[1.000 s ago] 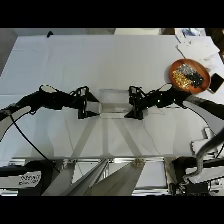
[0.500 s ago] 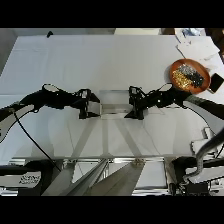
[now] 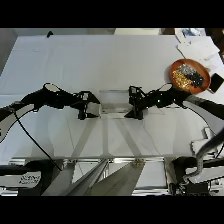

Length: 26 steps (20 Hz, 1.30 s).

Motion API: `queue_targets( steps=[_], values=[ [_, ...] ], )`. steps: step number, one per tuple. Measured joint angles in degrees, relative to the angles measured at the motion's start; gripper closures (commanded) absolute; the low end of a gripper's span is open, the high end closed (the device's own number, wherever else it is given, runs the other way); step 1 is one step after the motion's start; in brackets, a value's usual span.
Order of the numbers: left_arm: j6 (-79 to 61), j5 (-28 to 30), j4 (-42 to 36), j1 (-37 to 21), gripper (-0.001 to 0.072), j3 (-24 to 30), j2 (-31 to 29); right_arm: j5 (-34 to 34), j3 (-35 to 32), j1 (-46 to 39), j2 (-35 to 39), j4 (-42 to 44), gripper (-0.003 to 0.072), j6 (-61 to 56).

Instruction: Fold the box and place the chain.

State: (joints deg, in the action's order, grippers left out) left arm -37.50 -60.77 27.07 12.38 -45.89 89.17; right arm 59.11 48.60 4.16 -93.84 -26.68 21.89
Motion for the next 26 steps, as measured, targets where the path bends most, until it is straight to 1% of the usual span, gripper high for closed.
queue_targets(
  steps=[3, 7, 11, 13, 16, 21, 26],
  values=[
    [0.9, -0.5, 0.2, 0.1, 0.0011, 0.0, 0.0, 0.0, 0.0, 0.0, 0.0, -0.1, 0.0230, 0.0],
    [5.8, -1.8, 0.2, 0.2, 0.0012, 0.0, 0.0, 0.1, 0.0, 0.0, 0.0, -0.1, 0.0230, 0.0],
    [8.4, -2.1, -4.3, 0.5, 0.0012, 0.0, 0.0, 0.1, 0.0, 0.0, 0.0, -0.1, 0.0230, 0.0],
    [9.1, -1.4, -6.0, 1.3, 0.0013, 0.0, 0.0, 0.1, 0.0, 0.0, 0.0, -0.1, 0.0230, 0.0],
    [10.1, -0.1, -6.3, 2.8, 0.0013, 0.0, 0.0, 0.1, 0.0, 0.0, 0.0, -0.2, 0.0230, 0.2],
    [16.1, 3.7, -2.7, 3.9, 0.0015, 0.0, 1.2, 0.0, 0.0, 0.0, 0.0, -0.1, 0.0230, 0.0],
    [18.1, 5.4, -0.9, 4.1, 0.0015, 0.0, 2.3, 0.0, 0.0, 0.0, 0.0, -0.1, 0.0230, 0.0]
  ],
)
